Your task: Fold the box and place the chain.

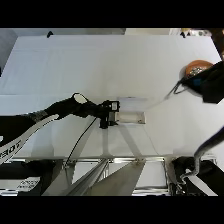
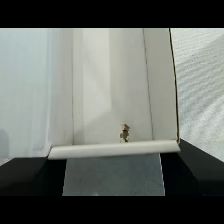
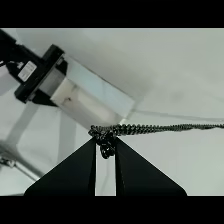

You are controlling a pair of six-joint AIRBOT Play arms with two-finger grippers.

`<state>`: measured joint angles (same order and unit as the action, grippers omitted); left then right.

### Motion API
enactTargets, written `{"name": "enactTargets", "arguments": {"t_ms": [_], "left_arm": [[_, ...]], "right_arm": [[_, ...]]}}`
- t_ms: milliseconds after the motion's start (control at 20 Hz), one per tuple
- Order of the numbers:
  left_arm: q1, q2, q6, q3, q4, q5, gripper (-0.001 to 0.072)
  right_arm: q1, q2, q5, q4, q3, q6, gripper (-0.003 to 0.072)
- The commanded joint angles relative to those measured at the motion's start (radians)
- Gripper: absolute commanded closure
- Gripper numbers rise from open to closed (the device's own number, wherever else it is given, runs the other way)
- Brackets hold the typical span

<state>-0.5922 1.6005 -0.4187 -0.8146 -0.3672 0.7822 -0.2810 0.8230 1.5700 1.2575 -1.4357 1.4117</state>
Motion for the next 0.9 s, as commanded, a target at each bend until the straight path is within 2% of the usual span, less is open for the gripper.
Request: {"name": "enactTargets", "arguments": {"t_ms": [0,250,550,850], "left_arm": [[0.000,-0.001,0.000,0.000,0.000,0.000,0.0504],[0.000,-0.001,0.000,0.000,0.000,0.000,0.0504],[0.000,-0.001,0.000,0.000,0.000,0.000,0.0504],[0.000,-0.001,0.000,0.000,0.000,0.000,0.0504]], "right_arm": [[-0.105,-0.002,-0.080,-0.033,0.083,0.005,0.0669],[-0.199,-0.002,-0.262,-0.051,0.286,0.024,0.0669],[-0.206,0.011,-0.533,-0.101,0.481,0.080,0.0669],[-0.206,0.038,-0.541,-0.139,0.604,0.080,0.0669]]}}
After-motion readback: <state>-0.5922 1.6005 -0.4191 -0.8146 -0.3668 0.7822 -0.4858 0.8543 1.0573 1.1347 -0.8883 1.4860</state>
